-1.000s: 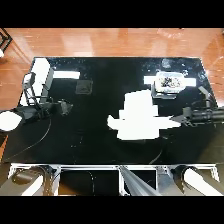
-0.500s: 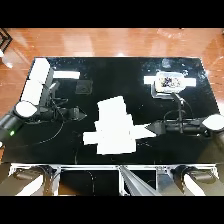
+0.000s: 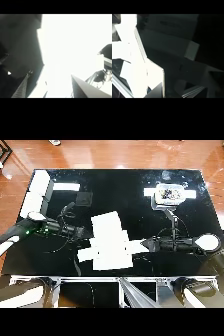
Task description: Fold the box and place the chain.
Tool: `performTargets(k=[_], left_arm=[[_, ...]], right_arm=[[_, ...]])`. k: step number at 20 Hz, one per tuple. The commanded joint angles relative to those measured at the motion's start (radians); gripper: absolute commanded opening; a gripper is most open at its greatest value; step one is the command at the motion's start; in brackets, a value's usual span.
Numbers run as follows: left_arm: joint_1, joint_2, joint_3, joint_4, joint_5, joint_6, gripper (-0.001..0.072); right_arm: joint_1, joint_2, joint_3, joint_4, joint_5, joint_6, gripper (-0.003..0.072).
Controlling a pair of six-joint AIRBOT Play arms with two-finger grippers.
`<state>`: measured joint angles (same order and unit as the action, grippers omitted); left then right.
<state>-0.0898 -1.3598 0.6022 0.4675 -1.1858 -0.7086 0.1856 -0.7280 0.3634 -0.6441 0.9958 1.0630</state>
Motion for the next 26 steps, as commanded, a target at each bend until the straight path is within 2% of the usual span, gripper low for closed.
performTargets(k=[1,4,6,10,22,23,25,26], left_arm=[[-0.039,-0.113,0.016,-0.112,-0.084,0.216,0.0627],[-0.063,-0.154,0.053,-0.183,-0.129,0.372,0.0627],[-0.068,-0.177,0.088,-0.181,-0.191,0.414,0.0626],[-0.085,-0.236,0.140,-0.076,-0.303,0.429,0.0623],[-0.105,-0.301,0.196,-0.060,-0.306,0.473,0.0600],[-0.105,-0.301,0.203,-0.060,-0.306,0.473,0.0585],[-0.105,-0.301,0.218,-0.058,-0.306,0.473,0.0422],[-0.105,-0.301,0.225,-0.055,-0.305,0.473,0.0386]], right_arm=[[0.005,0.002,-0.002,0.002,-0.006,0.014,0.0024],[0.005,0.002,-0.002,0.003,0.000,0.022,0.0023],[0.005,0.002,-0.002,0.001,0.017,0.021,0.0024],[0.005,0.002,-0.002,-0.003,0.015,0.022,0.0024],[0.005,0.002,-0.002,-0.023,0.015,0.021,0.0024],[0.005,0.002,-0.002,-0.023,0.015,0.021,0.0024],[0.005,0.002,-0.002,-0.023,0.015,0.021,0.0024],[0.005,0.002,-0.002,-0.023,0.015,0.021,0.0024]])
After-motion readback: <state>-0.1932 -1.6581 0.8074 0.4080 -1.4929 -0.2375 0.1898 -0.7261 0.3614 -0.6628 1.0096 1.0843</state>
